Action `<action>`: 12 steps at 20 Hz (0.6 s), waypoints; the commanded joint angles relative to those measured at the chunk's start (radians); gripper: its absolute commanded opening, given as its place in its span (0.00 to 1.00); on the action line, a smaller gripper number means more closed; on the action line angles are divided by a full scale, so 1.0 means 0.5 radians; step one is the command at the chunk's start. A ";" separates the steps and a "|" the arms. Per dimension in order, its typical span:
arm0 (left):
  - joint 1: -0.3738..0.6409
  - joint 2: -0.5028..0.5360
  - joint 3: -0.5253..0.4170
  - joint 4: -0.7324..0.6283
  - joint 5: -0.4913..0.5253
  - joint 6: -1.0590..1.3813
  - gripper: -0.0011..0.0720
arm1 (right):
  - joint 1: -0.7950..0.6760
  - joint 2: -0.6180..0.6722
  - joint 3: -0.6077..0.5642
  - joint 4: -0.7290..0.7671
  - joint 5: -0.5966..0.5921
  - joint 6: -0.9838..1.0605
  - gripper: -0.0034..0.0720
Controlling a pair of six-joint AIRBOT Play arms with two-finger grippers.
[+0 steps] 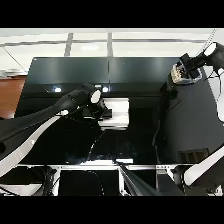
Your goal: Fold the box and place the chain.
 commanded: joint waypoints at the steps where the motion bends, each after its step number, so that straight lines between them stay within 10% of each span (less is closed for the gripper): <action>1: 0.002 -0.001 0.002 0.000 0.000 0.000 0.06 | -0.009 -0.100 0.027 0.143 -0.053 -0.018 0.76; 6: 0.002 -0.001 0.002 -0.001 0.001 0.000 0.06 | -0.017 -0.124 0.028 0.098 0.037 -0.166 0.41; 7: 0.002 -0.001 0.002 0.000 0.000 0.000 0.06 | -0.027 -0.113 0.030 0.102 0.077 -0.240 0.11; 12: 0.002 -0.001 0.002 0.000 0.002 0.000 0.06 | -0.066 0.140 0.036 0.108 0.156 -0.713 0.07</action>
